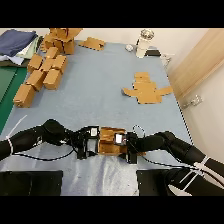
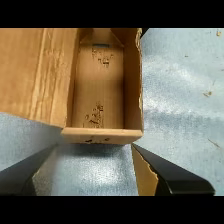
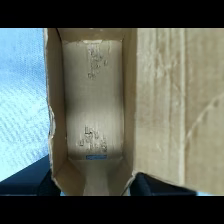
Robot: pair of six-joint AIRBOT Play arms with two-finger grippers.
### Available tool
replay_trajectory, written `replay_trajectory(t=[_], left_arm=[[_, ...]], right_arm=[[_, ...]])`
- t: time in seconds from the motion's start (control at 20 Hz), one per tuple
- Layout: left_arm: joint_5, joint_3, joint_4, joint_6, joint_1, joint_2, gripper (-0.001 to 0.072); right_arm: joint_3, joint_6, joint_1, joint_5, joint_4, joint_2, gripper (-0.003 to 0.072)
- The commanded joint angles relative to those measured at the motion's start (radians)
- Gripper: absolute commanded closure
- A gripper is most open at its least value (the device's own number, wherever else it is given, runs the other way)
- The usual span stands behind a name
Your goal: Fold the box.
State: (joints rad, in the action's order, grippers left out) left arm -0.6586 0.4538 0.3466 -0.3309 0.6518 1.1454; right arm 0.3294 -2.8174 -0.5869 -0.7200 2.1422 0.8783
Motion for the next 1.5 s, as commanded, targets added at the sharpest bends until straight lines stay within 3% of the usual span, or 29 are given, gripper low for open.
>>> replay_trajectory(t=[0.0,0.65,1.45], left_arm=[[0.038,0.005,-0.003,-0.002,0.031,0.004,0.0016],[0.109,0.026,-0.008,-0.002,0.103,0.039,0.0016],[0.100,0.031,0.002,-0.002,0.118,0.044,0.0017]], right_arm=[[0.000,0.000,0.000,0.000,0.000,0.000,0.0197],[0.000,0.000,0.000,0.000,0.000,0.000,0.0198],[0.000,0.000,0.000,0.000,0.000,0.000,0.0198]])
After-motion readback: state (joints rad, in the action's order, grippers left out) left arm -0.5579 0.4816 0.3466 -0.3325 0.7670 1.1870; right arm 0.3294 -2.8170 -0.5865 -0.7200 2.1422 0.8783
